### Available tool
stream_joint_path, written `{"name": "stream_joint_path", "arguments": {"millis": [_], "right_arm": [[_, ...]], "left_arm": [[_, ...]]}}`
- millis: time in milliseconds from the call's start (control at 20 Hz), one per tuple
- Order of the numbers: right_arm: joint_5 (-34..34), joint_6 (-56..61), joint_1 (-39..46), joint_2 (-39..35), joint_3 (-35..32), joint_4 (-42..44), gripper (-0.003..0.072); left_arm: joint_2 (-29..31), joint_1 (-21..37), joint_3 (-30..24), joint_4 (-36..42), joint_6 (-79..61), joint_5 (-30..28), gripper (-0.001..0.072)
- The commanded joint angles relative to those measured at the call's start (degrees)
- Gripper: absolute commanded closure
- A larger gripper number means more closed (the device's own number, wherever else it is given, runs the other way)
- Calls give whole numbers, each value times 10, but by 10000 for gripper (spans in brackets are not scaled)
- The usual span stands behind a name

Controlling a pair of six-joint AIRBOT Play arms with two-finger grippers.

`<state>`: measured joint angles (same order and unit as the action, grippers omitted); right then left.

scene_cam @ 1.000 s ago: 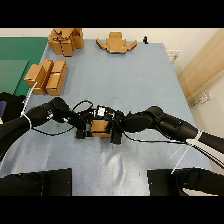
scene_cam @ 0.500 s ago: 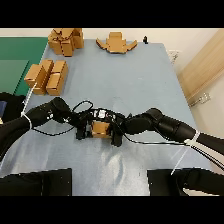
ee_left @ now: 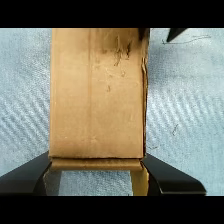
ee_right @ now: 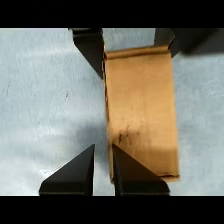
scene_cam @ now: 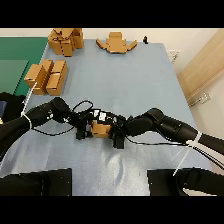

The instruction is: Fold the box.

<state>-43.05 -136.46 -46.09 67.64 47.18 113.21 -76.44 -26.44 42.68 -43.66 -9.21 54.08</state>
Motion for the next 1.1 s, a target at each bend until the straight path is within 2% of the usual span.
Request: {"name": "stream_joint_path", "arguments": {"millis": [0, 250, 350, 400, 450, 500, 700, 800, 950, 1050], "right_arm": [[10, 1, 1, -6, 1, 1, 506], [20, 5, 1, -21, 1, 0, 509], [48, 61, 1, -53, 1, -19, 568], [57, 97, 1, -73, 1, -43, 639], [63, 143, 1, -94, 0, -78, 646], [60, 196, 1, -117, -1, -124, 646], [-11, 393, 2, -187, -1, -346, 646], [-49, 468, 2, -217, -12, -441, 646], [-64, 554, 2, -264, -54, -526, 646], [-68, 598, 2, -289, -85, -555, 645]], "left_arm": [[0, 0, 0, 0, -2, 1, 475], [0, 0, 0, 0, -2, 1, 475], [0, 0, 0, 0, -2, 1, 476], [0, 0, 0, 1, -1, 0, 486], [0, 0, 1, 4, -2, 1, 640], [0, 0, 1, 5, -2, 1, 691], [6, 1, 6, 15, 8, -6, 697], [28, 1, 16, 15, 47, -37, 700], [85, 15, 35, 9, 137, -84, 700], [127, 41, 37, -32, 268, -139, 700]]}}
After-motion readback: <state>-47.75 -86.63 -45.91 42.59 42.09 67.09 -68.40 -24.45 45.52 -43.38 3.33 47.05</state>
